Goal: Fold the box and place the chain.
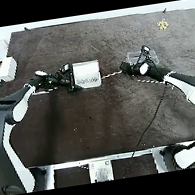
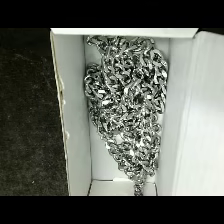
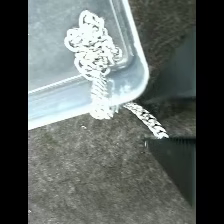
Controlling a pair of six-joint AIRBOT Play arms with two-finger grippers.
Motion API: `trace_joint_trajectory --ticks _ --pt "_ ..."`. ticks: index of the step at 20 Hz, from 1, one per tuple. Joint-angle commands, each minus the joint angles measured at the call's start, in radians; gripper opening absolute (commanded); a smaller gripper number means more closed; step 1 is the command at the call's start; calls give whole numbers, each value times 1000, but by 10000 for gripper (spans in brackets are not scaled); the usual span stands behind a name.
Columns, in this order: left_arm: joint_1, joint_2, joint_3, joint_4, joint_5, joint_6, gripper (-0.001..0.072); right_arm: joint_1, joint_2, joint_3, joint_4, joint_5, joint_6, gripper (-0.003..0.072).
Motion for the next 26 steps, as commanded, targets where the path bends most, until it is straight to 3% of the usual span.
trace_joint_trajectory --ticks 1,2,3,6,16,26 --pt "1 0 0 0 0 0 223 2 -14 1 20 -23 0 182" --pt "1 0 0 0 0 0 223 3 -13 1 20 -31 0 37" --pt "1 0 0 0 0 0 223 7 -6 1 20 -31 0 19" --pt "1 0 0 0 0 0 223 39 51 0 18 -25 -10 1" --pt "1 0 0 0 0 0 223 254 432 1 -4 -42 -143 2" --pt "1 0 0 0 0 0 223 457 502 26 -34 -301 -143 2"
